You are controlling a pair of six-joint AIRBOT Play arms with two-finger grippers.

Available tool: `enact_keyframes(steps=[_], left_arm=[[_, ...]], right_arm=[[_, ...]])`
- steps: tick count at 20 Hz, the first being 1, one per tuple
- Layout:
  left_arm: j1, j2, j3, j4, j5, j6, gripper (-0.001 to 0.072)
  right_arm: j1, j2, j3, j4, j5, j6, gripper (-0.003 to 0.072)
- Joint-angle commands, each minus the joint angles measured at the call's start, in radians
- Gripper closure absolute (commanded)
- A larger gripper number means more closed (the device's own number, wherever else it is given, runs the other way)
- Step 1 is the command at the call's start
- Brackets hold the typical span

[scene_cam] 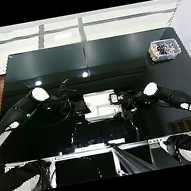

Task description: Fold the box and place the chain.

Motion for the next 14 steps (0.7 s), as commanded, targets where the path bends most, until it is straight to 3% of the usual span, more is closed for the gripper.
enact_keyframes(steps=[1,9,14], left_arm=[[-0.076,0.0,0.068,0.164,0.047,-0.166,0.0312],[-0.174,0.0,0.105,0.395,0.052,-0.42,0.0312],[-0.184,0.0,0.105,0.418,0.056,-0.465,0.0312]], right_arm=[[0.0,0.0,0.0,0.0,0.0,0.0,0.0275],[0.0,0.0,0.0,0.0,0.0,0.0,0.0274],[0.0,0.0,0.0,0.0,0.0,0.0,0.0274]])
